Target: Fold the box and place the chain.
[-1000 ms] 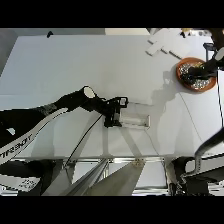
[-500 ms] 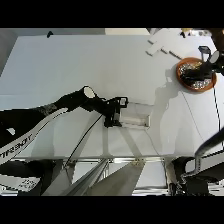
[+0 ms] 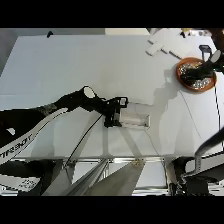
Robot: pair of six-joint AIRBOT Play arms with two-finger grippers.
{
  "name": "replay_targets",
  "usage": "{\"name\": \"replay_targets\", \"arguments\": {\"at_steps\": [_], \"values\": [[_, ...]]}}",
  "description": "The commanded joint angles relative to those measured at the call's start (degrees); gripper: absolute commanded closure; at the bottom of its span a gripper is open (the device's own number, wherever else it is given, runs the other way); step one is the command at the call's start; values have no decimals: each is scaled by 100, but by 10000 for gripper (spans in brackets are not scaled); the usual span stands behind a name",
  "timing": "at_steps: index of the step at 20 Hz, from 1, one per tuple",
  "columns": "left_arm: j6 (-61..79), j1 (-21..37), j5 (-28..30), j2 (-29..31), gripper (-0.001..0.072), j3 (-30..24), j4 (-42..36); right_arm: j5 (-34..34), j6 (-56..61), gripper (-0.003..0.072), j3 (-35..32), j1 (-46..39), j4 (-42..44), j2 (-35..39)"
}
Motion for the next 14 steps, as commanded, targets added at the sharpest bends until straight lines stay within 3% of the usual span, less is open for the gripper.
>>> {"name": "replay_targets", "arguments": {"at_steps": [1,5,11,14], "values": [[0,0,2,2,539,0,2,92,-42,666,7,0,2,426],[0,0,2,2,539,0,4,796,-380,667,4,0,326,1233],[0,0,2,2,539,2,2,2044,-859,667,2,33,2011,2406],[0,0,2,2,539,2,2,2695,-942,667,-13,269,2166,2909]]}}
